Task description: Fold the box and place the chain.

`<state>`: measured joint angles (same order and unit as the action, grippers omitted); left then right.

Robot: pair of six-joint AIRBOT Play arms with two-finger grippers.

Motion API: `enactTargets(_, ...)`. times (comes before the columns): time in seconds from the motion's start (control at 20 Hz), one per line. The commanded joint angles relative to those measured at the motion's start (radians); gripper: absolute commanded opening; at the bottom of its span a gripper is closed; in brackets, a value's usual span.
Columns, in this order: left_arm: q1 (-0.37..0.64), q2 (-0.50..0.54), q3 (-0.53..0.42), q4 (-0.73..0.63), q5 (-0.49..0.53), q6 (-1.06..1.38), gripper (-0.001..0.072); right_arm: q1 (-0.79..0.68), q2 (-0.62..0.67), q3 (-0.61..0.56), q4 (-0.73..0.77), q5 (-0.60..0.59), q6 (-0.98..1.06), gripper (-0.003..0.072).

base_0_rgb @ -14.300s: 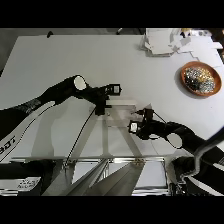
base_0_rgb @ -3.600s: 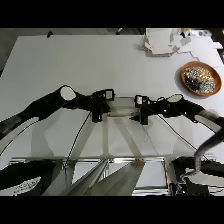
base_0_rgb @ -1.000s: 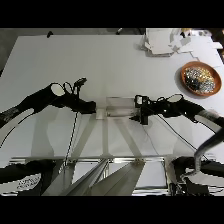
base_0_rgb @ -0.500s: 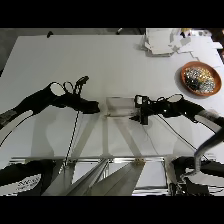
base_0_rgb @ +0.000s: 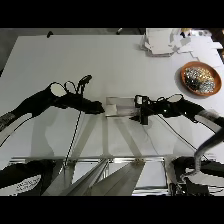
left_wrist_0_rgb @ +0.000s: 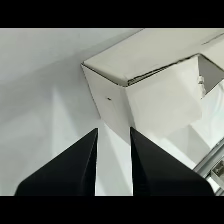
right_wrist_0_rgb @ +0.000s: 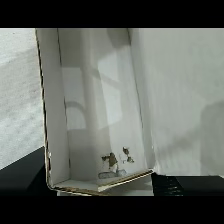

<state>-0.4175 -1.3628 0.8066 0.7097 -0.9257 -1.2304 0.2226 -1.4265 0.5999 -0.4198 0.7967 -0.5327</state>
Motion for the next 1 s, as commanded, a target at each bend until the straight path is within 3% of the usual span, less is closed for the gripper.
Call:
enactTargets(0.0,-0.007,0.001,0.001,-0.006,-0.004,0.004,0.0232,0.0,0.0,0.0,0.0,0.0,0.0,0.0453)
enactTargets(0.05,-0.007,0.001,0.001,-0.006,-0.012,0.005,0.0271,0.0,0.0,0.0,0.0,0.0,0.0,0.0453)
enactTargets(0.1,-0.007,0.001,0.001,-0.006,-0.017,0.004,0.0371,0.0,0.0,0.0,0.0,0.0,0.0,0.0453)
enactTargets(0.15,-0.007,0.001,0.001,-0.006,-0.019,0.005,0.0401,0.0,0.0,0.0,0.0,0.0,0.0,0.0453)
enactTargets(0.95,-0.077,0.001,0.029,-0.012,0.059,0.003,0.0402,0.0,0.0,0.0,0.0,0.0,0.0,0.0453)
